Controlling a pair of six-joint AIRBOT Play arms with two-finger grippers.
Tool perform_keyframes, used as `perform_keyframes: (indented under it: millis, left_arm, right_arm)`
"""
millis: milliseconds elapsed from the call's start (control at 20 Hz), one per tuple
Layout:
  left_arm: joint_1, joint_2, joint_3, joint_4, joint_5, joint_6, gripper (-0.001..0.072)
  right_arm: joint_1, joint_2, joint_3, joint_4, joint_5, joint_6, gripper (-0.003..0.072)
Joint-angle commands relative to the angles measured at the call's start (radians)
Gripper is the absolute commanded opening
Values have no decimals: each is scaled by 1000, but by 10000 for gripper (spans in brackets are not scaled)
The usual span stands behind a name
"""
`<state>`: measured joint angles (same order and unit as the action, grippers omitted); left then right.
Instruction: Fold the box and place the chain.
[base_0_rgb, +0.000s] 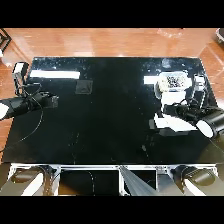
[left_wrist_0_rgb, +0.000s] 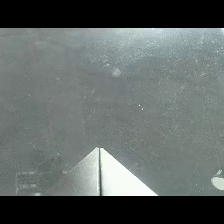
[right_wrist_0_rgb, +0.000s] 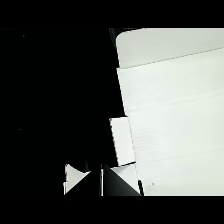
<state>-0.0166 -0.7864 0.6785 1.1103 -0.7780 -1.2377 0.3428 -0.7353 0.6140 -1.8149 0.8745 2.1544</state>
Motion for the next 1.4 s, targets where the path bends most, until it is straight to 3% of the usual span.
perform_keyframes:
  millis: [0,700,850,1100,1300,1350]
  left_arm:
    - [0,0,0,0,0,0,30]
    - [0,0,-1,1,7,0,30]
    - [0,-8,-2,-1,96,0,30]
    - [0,-12,-2,-102,229,-1,30]
    - [0,-28,-2,-130,277,0,31]
    - [0,-38,-2,-131,277,0,71]
  right_arm:
    - [0,0,0,0,0,0,32]
    - [0,0,0,0,0,0,31]
    - [0,0,0,0,-12,1,32]
    - [-1,0,0,-3,-167,0,31]
    - [-2,0,0,4,-235,1,32]
    - [-2,0,0,3,-249,1,33]
